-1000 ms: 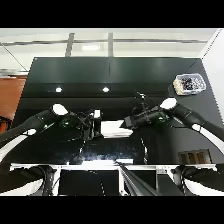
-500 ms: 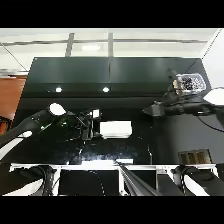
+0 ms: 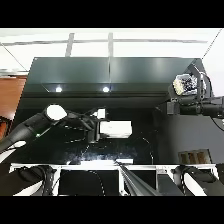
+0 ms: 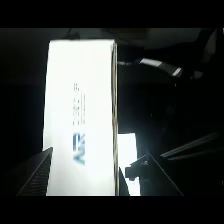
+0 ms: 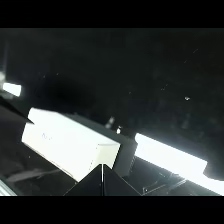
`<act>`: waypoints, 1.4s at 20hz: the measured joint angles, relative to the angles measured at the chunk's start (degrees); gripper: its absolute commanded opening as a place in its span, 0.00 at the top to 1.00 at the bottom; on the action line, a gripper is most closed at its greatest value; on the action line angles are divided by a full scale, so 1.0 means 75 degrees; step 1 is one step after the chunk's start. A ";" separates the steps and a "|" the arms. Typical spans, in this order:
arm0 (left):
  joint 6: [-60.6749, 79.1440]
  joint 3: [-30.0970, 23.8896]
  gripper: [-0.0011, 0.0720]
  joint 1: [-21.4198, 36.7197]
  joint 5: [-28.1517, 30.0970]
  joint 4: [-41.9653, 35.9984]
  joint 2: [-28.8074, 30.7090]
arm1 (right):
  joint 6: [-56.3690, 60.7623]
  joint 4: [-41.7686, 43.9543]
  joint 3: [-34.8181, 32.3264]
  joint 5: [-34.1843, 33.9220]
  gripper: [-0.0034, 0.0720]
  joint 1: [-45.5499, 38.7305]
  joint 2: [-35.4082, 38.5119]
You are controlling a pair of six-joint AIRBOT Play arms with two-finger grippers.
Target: Fold the box and place the chain.
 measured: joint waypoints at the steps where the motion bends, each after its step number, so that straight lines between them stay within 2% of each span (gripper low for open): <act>1: -0.0230 0.0166 0.01 -0.0181 0.0175 -0.0006 -0.0187 | 0.0000 -0.0003 0.0000 0.0003 0.93 -0.0009 0.0009; 5: -0.1090 0.0906 0.01 -0.0560 0.0256 0.0111 -0.1040 | 0.0000 -0.0026 0.0000 -0.0050 0.93 -0.0026 0.0023; 9: -0.1510 0.1244 0.01 -0.0656 0.0216 0.0294 -0.1437 | 0.0000 -0.0050 0.0000 -0.0067 0.93 -0.0029 0.0023; 15: -0.1667 0.1349 0.01 -0.0691 0.0213 0.0941 -0.1597 | 0.0003 -0.0093 0.0000 -0.0090 0.93 -0.0029 0.0023; 20: -0.1702 0.1361 0.01 -0.0833 0.0038 0.1125 -0.1667 | 0.0003 -0.0096 0.0000 -0.0105 0.93 -0.0029 0.0023; 24: -0.1699 0.1367 0.01 -0.1017 0.0294 0.1320 -0.1906 | 0.0003 -0.0096 0.0000 -0.0111 0.93 -0.0032 0.0023; 28: -0.1708 0.1460 0.01 -0.1005 0.0178 0.1329 -0.1941 | 0.0003 -0.0099 0.0000 -0.0111 0.93 -0.0032 0.0023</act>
